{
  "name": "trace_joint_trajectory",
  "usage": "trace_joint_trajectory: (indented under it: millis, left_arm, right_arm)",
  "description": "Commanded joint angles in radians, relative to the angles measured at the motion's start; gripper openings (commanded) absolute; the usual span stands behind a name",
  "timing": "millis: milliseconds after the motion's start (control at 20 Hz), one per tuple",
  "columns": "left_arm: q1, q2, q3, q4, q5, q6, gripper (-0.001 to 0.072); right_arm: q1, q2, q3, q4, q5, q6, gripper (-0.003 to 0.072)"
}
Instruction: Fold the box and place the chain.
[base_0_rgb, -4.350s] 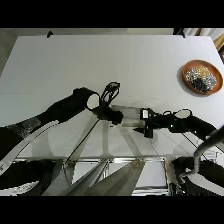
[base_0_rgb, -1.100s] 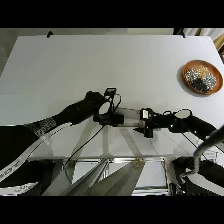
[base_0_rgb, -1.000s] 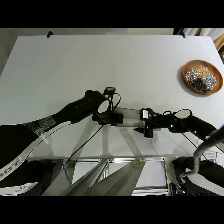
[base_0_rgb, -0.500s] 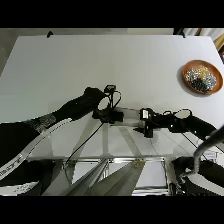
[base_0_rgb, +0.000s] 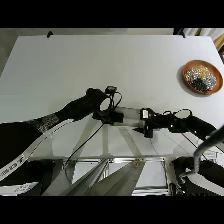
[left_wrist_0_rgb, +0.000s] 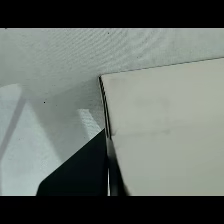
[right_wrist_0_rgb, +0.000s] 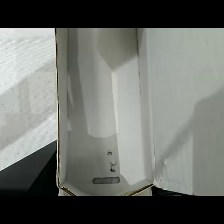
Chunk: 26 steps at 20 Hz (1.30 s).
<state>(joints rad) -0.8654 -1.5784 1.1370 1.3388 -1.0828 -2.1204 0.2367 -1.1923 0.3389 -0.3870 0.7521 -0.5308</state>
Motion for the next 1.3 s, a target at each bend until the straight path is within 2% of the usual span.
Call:
trace_joint_trajectory:
  millis: [0, 250, 300, 400, 450, 650, 850, 1000, 1200, 1250]
  left_arm:
    - [-0.003, 0.001, -0.001, -0.002, -0.003, 0.001, 0.0014]
    - [0.009, 0.061, -0.001, 0.002, -0.037, 0.109, 0.0042]
    - [0.017, 0.076, -0.001, 0.002, -0.036, 0.109, 0.0070]
    - [0.026, 0.097, -0.001, 0.003, -0.036, 0.109, 0.0328]
    - [0.032, 0.101, -0.001, 0.002, -0.036, 0.109, 0.0389]
    - [0.032, 0.108, -0.001, 0.001, -0.045, 0.143, 0.0396]
    - [0.079, 0.174, -0.001, 0.003, -0.139, 0.290, 0.0396]
    - [0.131, 0.240, -0.001, 0.005, -0.112, 0.307, 0.0395]
    - [0.121, 0.213, -0.001, -0.044, -0.112, 0.302, 0.0391]
    - [0.116, 0.198, -0.001, -0.065, -0.110, 0.295, 0.0366]
  right_arm:
    - [0.001, 0.000, 0.000, -0.002, -0.001, 0.000, 0.0407]
    - [0.001, 0.000, 0.000, -0.001, 0.000, -0.001, 0.0407]
    - [0.001, 0.000, 0.000, -0.002, 0.000, 0.000, 0.0407]
    - [0.001, 0.000, 0.000, -0.002, 0.000, -0.001, 0.0407]
    - [0.001, 0.000, 0.000, -0.001, -0.001, 0.000, 0.0407]
    - [0.001, 0.000, 0.000, -0.001, 0.000, -0.001, 0.0407]
    - [0.001, 0.000, 0.000, -0.002, 0.000, -0.001, 0.0408]
    - [0.001, 0.000, 0.000, -0.001, 0.000, 0.000, 0.0407]
    - [0.001, 0.000, 0.000, -0.001, -0.001, 0.000, 0.0408]
    - [0.001, 0.000, 0.000, -0.001, 0.000, -0.001, 0.0407]
